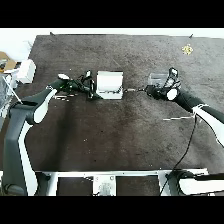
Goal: Fold the box and place the chain.
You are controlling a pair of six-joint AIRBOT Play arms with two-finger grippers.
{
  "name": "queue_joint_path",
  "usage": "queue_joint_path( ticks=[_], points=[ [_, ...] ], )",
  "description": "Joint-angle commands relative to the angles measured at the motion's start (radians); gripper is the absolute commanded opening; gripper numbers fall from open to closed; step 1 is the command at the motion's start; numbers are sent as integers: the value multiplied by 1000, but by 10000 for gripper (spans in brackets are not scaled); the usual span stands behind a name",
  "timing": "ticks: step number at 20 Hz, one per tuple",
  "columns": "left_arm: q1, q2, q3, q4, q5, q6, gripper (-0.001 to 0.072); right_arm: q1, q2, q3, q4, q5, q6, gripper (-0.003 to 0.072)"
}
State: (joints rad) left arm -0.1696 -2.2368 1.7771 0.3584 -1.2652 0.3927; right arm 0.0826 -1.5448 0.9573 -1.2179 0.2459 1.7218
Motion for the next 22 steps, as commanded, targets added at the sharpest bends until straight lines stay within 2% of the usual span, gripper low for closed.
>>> queue_joint_path(
  ticks=[1,8,10,11,12,13,16,19,22],
  points=[
    [0,0,1,0,0,0,226,15,-66,34,41,-51,3,236],
    [0,0,1,0,0,0,226,14,-95,56,63,-104,3,234],
    [0,0,1,0,0,0,226,14,-99,56,63,-105,3,195],
    [0,0,1,0,0,0,226,14,-99,56,63,-102,3,132],
    [0,0,1,0,0,0,226,14,-95,56,63,-94,3,4],
    [0,0,1,0,0,0,226,14,-86,56,63,-84,3,3],
    [0,0,1,0,0,0,226,18,-17,56,51,-39,-1,2],
    [0,0,1,0,0,0,225,71,113,56,51,-6,-28,2],
    [0,0,1,0,0,0,226,195,261,72,50,-71,-59,1]
  ],
)
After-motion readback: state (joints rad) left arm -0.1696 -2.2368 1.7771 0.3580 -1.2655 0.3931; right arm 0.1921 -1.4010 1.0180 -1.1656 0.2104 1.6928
